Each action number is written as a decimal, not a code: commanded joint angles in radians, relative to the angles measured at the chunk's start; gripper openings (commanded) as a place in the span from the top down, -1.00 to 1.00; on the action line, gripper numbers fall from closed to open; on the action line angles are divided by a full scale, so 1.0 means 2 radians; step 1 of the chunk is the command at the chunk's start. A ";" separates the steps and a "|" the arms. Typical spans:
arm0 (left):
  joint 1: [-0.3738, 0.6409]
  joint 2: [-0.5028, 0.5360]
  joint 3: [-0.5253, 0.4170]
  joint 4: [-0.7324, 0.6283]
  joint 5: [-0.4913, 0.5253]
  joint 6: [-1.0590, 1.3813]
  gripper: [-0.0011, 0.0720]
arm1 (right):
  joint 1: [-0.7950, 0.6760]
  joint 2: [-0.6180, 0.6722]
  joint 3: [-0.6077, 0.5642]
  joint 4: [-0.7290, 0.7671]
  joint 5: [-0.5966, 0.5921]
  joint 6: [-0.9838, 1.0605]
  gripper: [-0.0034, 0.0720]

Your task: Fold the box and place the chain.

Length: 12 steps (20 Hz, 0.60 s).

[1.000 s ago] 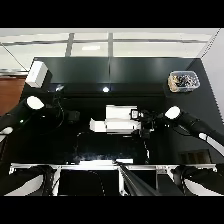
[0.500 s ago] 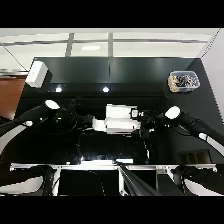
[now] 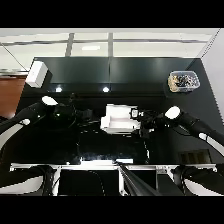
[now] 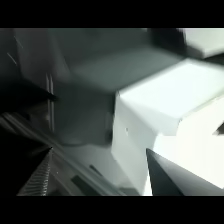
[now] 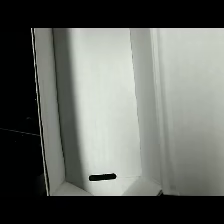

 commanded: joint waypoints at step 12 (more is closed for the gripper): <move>-0.064 0.003 0.050 -0.002 -0.012 -0.045 -0.89 | 0.001 0.000 0.000 0.000 0.000 0.000 0.46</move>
